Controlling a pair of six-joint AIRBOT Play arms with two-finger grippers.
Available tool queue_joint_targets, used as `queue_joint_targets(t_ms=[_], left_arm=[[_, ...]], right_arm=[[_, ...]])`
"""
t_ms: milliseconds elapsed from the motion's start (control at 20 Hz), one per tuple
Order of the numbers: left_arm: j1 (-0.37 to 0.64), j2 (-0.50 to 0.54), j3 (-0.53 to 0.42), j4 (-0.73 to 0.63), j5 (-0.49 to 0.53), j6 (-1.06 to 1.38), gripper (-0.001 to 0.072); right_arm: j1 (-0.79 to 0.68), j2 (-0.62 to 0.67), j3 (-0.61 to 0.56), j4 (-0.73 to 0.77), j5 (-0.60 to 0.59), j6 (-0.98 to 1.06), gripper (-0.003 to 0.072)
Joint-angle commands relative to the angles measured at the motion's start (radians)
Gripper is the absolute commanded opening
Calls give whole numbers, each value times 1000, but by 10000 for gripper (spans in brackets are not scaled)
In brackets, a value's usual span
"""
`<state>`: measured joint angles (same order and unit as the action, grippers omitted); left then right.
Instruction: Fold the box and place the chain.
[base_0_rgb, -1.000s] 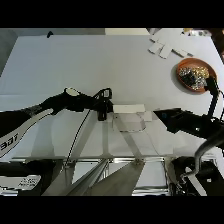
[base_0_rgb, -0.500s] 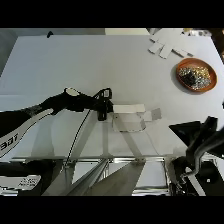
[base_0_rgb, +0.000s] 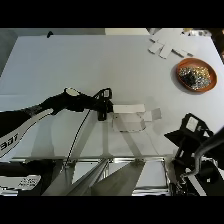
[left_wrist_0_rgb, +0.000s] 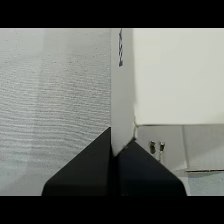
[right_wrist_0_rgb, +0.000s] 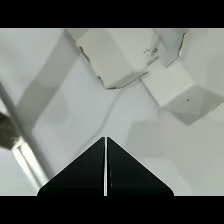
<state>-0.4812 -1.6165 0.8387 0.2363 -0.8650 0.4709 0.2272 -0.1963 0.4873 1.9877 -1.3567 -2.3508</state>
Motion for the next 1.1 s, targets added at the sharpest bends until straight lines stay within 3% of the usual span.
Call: queue_joint_targets(t_ms=[0,50,200,250,350,400,550,750,1050], left_arm=[[0,-1,-1,0,0,0,11],[0,-1,-1,0,0,0,11],[0,-1,-1,0,0,0,11],[0,-1,-1,0,0,0,11],[0,-1,-1,0,0,0,11],[0,-1,-1,0,0,0,10],[0,-1,-1,0,0,0,11],[0,-1,-1,0,0,0,11],[0,-1,-1,0,0,0,11]], right_arm=[[67,-2,-58,-30,242,-188,15],[85,-10,-75,-37,314,-256,27],[139,-84,-145,7,389,-278,246],[164,-109,-173,-1,406,-298,358],[207,-140,-221,-53,476,-394,655],[230,-153,-240,-66,529,-428,709],[310,-182,-306,-65,674,-433,720],[353,-232,-393,-66,753,-434,720],[353,-354,-396,20,903,-434,720]])
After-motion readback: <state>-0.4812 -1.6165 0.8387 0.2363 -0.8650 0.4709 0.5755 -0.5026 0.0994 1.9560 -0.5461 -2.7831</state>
